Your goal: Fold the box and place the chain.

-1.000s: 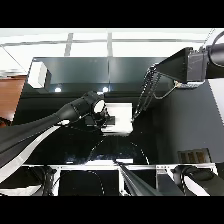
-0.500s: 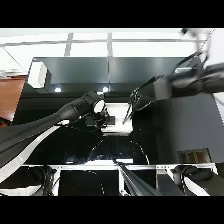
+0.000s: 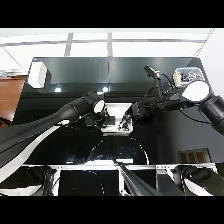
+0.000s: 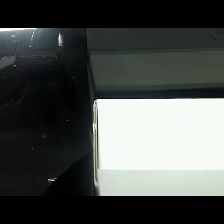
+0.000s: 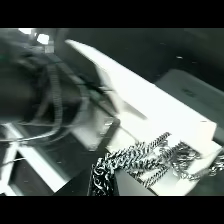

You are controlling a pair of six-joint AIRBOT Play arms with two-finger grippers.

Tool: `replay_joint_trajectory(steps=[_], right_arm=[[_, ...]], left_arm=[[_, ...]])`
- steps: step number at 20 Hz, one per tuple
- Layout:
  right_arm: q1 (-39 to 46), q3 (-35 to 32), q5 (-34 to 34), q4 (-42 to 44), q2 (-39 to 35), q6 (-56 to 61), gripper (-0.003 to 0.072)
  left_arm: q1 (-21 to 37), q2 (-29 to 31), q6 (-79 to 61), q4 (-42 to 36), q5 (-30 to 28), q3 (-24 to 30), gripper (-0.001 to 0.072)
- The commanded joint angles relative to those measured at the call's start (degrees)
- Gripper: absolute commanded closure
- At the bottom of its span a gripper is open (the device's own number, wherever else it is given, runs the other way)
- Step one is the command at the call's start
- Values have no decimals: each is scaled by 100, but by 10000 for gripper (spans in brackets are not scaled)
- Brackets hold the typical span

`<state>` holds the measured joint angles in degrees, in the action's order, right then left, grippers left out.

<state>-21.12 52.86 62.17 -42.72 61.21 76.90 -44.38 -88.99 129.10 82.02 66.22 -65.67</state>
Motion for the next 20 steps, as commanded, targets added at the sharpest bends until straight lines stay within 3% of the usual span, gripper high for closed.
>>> replay_joint_trajectory(steps=[1, 2, 3, 6, 9, 10, 11, 15, 20], right_arm=[[-35, -92, -114, -319, 122, 46, 527], [2, -87, -85, -343, 118, 42, 214], [144, -83, -17, -426, 76, 42, 169], [1095, -85, 0, -1331, -225, 42, 170], [1711, -238, -918, -3512, -184, 857, 167], [1716, -310, -1292, -4063, -85, 1158, 9], [1709, -310, -1613, -4319, 109, 1340, -34], [1709, -61, -2809, -4343, 1169, 2675, -34], [1694, 1285, -1447, -5733, 2625, 4841, -34]], left_arm=[[7, 2, 0, -2, 0, 2, 681], [7, 2, 0, -2, 2, 2, 681], [7, 2, 0, -2, 2, 2, 681], [7, 2, 0, -4, 4, 2, 681], [7, 2, 0, -2, -2, 2, 681], [7, 2, 0, -2, -9, 2, 681], [7, 2, 0, -2, -11, 2, 681], [7, 2, 0, -4, -7, 2, 681], [7, 2, 0, -2, -11, 2, 681]])
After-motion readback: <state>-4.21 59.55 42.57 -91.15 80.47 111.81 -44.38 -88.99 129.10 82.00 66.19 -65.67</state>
